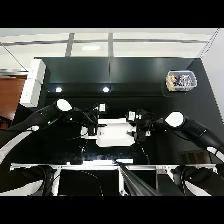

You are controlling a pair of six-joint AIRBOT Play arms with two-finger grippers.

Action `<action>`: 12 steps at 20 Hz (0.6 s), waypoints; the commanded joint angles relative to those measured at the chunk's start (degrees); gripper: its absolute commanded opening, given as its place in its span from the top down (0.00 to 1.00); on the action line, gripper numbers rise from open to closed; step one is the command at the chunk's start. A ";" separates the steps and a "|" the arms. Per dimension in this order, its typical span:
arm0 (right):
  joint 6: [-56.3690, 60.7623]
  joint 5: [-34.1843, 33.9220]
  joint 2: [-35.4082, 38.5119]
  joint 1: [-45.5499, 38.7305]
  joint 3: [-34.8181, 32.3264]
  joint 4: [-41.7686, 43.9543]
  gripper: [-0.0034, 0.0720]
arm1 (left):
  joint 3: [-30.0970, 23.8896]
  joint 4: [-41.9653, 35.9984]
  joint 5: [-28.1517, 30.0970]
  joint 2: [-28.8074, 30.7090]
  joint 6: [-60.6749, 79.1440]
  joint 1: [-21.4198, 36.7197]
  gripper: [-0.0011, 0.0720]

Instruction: Fold the box and place the chain.

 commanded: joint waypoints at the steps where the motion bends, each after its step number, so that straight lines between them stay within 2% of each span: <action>1: 1.75 -0.33 0.85 -4.46 0.02 -5.01 0.11 | 0.07 0.00 0.09 -0.02 -0.02 -0.02 0.95; 2: 4.63 1.22 1.99 -6.45 0.02 -7.96 0.11 | 0.07 -0.02 0.09 -0.02 -0.02 -0.02 0.95; 5: 14.84 14.73 2.86 -9.03 -0.39 -16.92 0.11 | 0.07 -0.02 0.09 -0.02 -0.02 -0.02 0.95; 7: 18.36 17.81 2.86 -7.34 -1.88 -13.75 0.11 | 0.07 -0.02 0.11 -0.02 -0.02 -0.02 0.95; 10: 18.23 14.86 2.82 -1.11 -3.76 -8.94 0.11 | 0.07 -0.02 0.09 -0.02 -0.02 -0.02 0.95; 12: 18.23 9.55 2.78 3.28 -3.93 -6.97 0.11 | 0.07 -0.02 0.11 -0.02 -0.02 -0.02 0.95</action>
